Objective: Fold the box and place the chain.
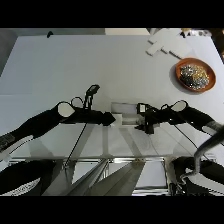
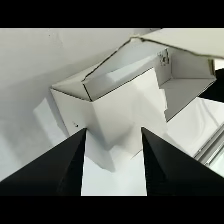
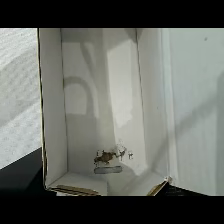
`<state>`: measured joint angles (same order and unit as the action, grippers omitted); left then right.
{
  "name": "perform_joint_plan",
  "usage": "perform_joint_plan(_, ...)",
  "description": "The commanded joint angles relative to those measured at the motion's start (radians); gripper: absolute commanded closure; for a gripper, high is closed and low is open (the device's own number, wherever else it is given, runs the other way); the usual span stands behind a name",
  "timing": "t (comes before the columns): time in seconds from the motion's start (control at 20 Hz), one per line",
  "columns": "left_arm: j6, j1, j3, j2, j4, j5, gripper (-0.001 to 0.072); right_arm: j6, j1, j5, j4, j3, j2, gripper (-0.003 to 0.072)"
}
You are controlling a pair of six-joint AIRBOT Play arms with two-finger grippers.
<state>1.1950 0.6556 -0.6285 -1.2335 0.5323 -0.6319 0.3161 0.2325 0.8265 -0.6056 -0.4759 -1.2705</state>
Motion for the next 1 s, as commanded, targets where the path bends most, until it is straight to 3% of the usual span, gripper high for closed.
perform_joint_plan(0.0, 0.058, 0.026, -0.014, -0.007, 0.018, 0.033, 0.0318, 0.0, 0.0, 0.0, 0.0, 0.0, 0.001, 0.0463)
perform_joint_plan(0.2, 0.204, 0.05, -0.076, -0.046, 0.142, 0.014, 0.0318, 0.0, 0.0, 0.0, 0.0, 0.0, 0.001, 0.0463)
perform_joint_plan(0.45, 0.411, 0.053, -0.128, -0.064, 0.373, -0.106, 0.0318, 0.0, 0.0, 0.0, 0.0, 0.0, 0.001, 0.0463)
perform_joint_plan(0.75, 0.456, 0.048, -0.133, -0.053, 0.412, -0.148, 0.0317, 0.0, 0.0, 0.0, 0.0, 0.0, 0.001, 0.0463)
perform_joint_plan(0.95, 0.547, 0.051, -0.214, -0.056, 0.494, -0.184, 0.0317, 0.0, 0.0, 0.0, 0.0, 0.0, 0.001, 0.0463)
